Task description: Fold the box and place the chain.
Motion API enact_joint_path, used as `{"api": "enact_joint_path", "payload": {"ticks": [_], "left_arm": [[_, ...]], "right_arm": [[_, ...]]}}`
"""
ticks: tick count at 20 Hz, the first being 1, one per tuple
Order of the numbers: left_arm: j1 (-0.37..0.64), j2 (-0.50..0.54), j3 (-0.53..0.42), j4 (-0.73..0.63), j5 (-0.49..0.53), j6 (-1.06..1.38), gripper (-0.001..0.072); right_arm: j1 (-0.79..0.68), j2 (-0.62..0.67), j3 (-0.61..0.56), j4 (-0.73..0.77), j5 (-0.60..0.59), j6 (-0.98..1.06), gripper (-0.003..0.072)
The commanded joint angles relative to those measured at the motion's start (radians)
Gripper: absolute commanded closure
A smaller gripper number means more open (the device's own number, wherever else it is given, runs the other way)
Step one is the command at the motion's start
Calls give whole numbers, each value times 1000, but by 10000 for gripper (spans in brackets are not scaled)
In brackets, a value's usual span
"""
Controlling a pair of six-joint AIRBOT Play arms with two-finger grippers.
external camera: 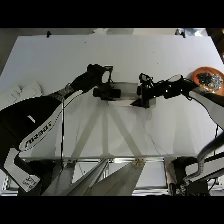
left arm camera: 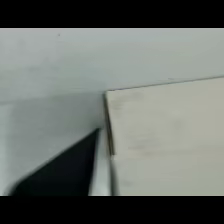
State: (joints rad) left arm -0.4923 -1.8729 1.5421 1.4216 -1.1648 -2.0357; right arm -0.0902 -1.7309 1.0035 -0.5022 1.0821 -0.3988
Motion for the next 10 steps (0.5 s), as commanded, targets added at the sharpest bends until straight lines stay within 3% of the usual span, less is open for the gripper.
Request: {"api": "enact_joint_path", "payload": {"ticks": [1,6,10], "left_arm": [[-2,3,0,3,-37,23,150],[20,64,0,-31,-94,111,130],[117,141,0,-232,-132,287,130]], "right_arm": [[1,0,1,9,2,6,276],[1,0,1,10,3,6,276],[1,0,1,9,3,6,276]]}}
